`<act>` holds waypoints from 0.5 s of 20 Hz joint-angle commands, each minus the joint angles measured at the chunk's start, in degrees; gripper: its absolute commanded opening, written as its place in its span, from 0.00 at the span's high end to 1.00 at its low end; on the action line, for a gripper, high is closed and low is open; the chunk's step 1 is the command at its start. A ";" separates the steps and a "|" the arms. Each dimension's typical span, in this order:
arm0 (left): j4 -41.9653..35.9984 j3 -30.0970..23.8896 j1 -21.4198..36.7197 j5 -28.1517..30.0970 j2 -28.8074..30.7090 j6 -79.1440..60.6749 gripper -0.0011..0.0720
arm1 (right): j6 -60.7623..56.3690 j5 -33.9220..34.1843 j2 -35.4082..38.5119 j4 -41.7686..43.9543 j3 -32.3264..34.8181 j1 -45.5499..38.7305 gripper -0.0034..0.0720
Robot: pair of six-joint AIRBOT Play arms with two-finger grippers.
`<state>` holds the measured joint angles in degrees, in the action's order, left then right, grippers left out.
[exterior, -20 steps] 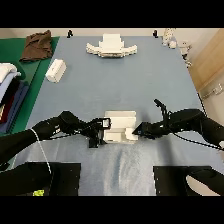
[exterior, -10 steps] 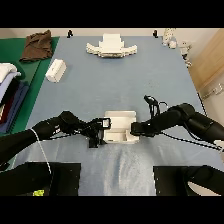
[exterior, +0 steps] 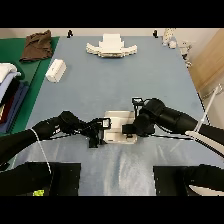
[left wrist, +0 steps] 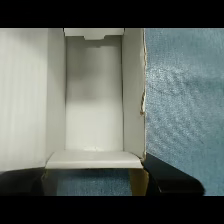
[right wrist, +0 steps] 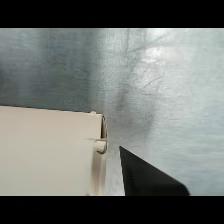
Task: Fold the box.
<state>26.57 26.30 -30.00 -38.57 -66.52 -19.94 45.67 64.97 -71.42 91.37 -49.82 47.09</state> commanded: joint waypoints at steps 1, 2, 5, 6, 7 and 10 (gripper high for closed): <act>0.04 0.07 -0.02 0.02 0.04 0.00 0.40 | -3.50 1.49 -3.28 -3.13 -1.77 1.40 0.35; 0.02 0.07 -0.02 0.04 0.04 0.00 0.40 | -3.50 1.51 -3.52 -3.10 -1.77 1.42 0.35; 0.02 0.07 -0.02 0.04 0.04 0.00 0.40 | -3.89 1.51 -3.63 -3.13 -1.77 1.53 0.38; 0.02 0.07 -0.02 0.04 0.04 0.00 0.40 | -3.87 1.49 -3.63 -3.13 -1.77 1.55 0.47; 0.04 0.07 -0.02 0.04 0.04 0.00 0.40 | -3.87 1.49 -3.63 -3.10 -1.77 1.55 0.57; 0.02 0.07 -0.02 0.04 0.04 0.00 0.40 | -3.82 1.46 -3.63 -3.10 -1.77 1.60 0.89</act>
<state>26.57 26.30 -30.00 -38.59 -66.52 -19.92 41.91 66.41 -74.89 88.51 -51.51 48.58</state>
